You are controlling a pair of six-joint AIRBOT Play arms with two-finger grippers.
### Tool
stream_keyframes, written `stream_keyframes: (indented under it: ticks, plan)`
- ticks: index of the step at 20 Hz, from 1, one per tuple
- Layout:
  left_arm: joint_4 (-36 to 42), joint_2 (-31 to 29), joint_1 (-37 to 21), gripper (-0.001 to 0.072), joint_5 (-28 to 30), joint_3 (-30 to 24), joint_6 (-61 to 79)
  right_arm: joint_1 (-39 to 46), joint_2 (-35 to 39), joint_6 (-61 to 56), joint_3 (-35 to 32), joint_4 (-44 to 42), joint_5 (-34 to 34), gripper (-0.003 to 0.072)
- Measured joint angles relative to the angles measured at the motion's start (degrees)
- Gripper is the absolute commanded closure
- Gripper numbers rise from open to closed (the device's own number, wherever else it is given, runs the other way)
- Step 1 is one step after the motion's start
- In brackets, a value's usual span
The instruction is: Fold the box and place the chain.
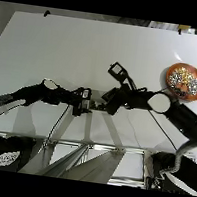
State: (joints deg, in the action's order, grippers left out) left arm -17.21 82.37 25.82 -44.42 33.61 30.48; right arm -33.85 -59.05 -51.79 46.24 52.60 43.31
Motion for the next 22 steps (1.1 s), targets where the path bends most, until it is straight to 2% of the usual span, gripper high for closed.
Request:
stream_keyframes:
  ticks: [3, 8, 9, 11, 12, 19, 21, 22]
  plan:
    - [0.0, 0.0, 0.0, 0.0398, 0.0, 0.0, 0.02, 7.65, 2.01, -6.75, 2.38, 4.83, 5.95, 0.0653]
    - [0.02, 0.0, 0.0, 0.0398, 0.0, 0.0, 0.02, 18.86, 1.25, -23.26, 3.58, 19.41, 10.12, 0.067]
    - [0.02, 0.0, 0.0, 0.0398, 0.0, 0.0, 0.02, 20.68, 0.2, -26.45, 3.72, 22.03, 10.71, 0.0641]
    - [0.02, 0.0, 0.0, 0.0398, 0.0, 0.0, 0.0, 23.26, -2.43, -30.51, 3.76, 25.29, 11.65, 0.0313]
    - [0.0, 0.0, 0.0, 0.0398, 0.0, 0.0, 0.02, 24.28, -3.98, -32.0, 3.82, 26.51, 11.69, 0.0276]
    - [0.02, 0.0, 0.0, 0.0398, 0.0, 0.0, 0.02, 26.58, -13.25, -39.43, 3.85, 29.7, 11.63, 0.0298]
    - [0.02, 0.0, 0.0, 0.0398, 0.0, 0.0, 0.02, 26.69, -14.91, -40.89, 3.85, 30.03, 11.43, 0.0394]
    - [0.0, 0.0, 0.0, 0.0398, 0.0, 0.0, 0.02, 26.73, -15.52, -41.51, 3.85, 30.34, 11.39, 0.0394]
